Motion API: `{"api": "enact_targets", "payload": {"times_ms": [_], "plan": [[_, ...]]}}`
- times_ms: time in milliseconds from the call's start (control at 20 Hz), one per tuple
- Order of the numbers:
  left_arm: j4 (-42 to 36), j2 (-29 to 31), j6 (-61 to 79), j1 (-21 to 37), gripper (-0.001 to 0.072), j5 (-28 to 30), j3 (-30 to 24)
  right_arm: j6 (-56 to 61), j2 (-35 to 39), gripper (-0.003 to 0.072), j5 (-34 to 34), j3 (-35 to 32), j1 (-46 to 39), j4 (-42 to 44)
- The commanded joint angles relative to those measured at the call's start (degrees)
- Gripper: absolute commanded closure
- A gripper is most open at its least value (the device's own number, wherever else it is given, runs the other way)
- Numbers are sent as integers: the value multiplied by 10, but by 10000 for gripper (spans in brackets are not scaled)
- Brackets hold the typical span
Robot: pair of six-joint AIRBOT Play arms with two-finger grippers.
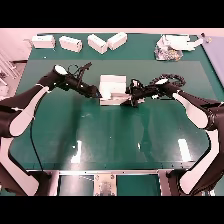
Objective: Fold the box and place the chain.
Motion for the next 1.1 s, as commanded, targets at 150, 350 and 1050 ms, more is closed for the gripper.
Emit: {"api": "enact_targets", "payload": {"times_ms": [150, 350, 1050], "plan": [[64, -1, -42, -15, 395, 17, 21, 0, 0, 210, -1, 0, 1, 1], [113, -1, -95, -30, 395, 12, 60, 0, 0, 210, -1, 0, 1, 1], [89, 0, -92, -34, 193, 14, 67, 0, 0, 210, -1, 0, 1, 1]]}}
